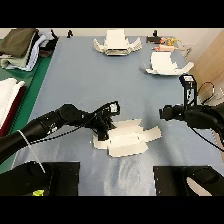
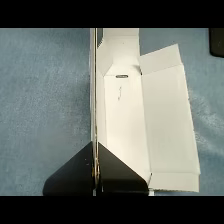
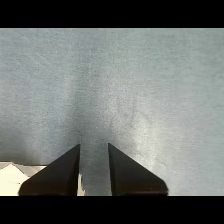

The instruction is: Fold the box.

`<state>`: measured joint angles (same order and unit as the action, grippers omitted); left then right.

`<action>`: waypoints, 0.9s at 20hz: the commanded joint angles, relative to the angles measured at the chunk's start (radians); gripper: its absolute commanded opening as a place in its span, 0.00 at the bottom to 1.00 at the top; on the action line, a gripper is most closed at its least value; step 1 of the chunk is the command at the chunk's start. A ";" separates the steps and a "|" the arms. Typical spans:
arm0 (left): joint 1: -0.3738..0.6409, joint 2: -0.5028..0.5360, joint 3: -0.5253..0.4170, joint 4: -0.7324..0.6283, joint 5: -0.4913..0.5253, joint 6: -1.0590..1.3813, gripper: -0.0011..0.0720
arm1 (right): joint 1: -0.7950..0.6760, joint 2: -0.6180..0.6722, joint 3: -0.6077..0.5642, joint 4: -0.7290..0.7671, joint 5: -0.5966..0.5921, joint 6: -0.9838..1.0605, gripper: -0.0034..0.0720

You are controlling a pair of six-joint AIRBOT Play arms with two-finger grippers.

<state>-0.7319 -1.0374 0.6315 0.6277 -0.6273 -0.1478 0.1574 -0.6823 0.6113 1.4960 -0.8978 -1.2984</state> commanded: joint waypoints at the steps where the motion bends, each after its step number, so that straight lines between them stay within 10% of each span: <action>1: -0.006 0.011 0.006 0.001 -0.009 0.011 0.03 | 0.000 -0.011 0.000 0.004 0.003 0.000 0.39; 18: -0.135 0.065 -0.025 0.076 0.195 0.014 0.03 | 0.000 -0.010 0.000 0.005 0.014 0.000 0.39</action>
<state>-0.8604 -0.9733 0.6125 0.6971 -0.4706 -0.0986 0.1574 -0.6930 0.6113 1.5005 -0.8837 -1.2980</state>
